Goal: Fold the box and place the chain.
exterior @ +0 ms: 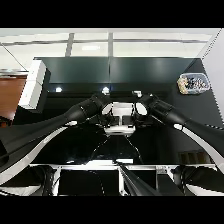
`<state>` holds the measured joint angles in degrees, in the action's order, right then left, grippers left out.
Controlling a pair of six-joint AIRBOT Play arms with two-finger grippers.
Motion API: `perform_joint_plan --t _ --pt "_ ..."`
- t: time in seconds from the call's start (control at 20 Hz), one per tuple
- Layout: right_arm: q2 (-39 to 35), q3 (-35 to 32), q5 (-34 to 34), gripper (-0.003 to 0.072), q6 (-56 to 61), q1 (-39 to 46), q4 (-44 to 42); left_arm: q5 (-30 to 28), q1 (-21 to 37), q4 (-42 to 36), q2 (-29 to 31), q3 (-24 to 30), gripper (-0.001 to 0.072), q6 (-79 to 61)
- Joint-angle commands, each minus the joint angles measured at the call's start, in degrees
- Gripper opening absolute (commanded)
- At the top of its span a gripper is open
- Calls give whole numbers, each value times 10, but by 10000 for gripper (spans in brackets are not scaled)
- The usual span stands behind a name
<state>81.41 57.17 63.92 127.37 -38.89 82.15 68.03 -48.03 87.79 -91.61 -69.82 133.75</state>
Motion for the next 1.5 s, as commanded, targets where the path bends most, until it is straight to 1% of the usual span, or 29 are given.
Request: perform_joint_plan --t 0.0,0.15,0.2,0.25,0.3,0.35,0.55,0.6,0.65,0.7,0.75,0.8,0.95,1.0,1.05,1.1,1.25,1.35,1.4,1.45 --pt "5 1 0 309 15 -1 0 0 0 0 0 0 30 0" --pt "14 1 6 307 15 -2 -2 0 0 0 0 0 30 0" --pt "16 1 5 168 14 -2 -2 0 0 0 0 0 30 0" --pt "15 1 0 117 14 -2 -1 0 0 0 0 0 30 0" --pt "15 1 -3 30 14 -2 -2 0 0 0 0 0 30 0" --pt "15 1 -3 17 14 -2 -2 0 0 0 0 0 30 0" --pt "15 1 -1 17 15 -2 -2 0 0 0 0 0 30 0" --pt "15 1 -1 30 15 -2 -2 0 0 0 0 0 30 0" --pt "15 1 -1 172 22 -2 0 0 0 0 0 0 30 0" --pt "15 1 -4 191 30 -1 1 0 0 0 0 0 30 0" --pt "15 1 -8 130 29 -1 0 0 0 0 0 0 30 0" --pt "15 1 -8 18 29 -1 0 0 0 0 0 0 30 0" --pt "15 1 -10 19 29 -1 0 0 0 0 0 0 30 0" --pt "13 1 -10 91 29 -1 0 0 0 0 0 0 30 0" --pt "9 1 -5 230 29 0 0 0 0 0 0 0 30 0" --pt "0 1 0 273 28 3 0 0 0 0 0 0 30 0" --pt "-50 10 8 273 -6 14 2 0 0 0 0 0 30 0" --pt "-109 11 22 272 -40 24 8 0 0 0 0 0 30 0" --pt "-145 11 37 272 -51 30 24 1 0 0 0 0 30 0" --pt "-183 11 59 272 -56 37 61 1 0 0 0 0 30 0"
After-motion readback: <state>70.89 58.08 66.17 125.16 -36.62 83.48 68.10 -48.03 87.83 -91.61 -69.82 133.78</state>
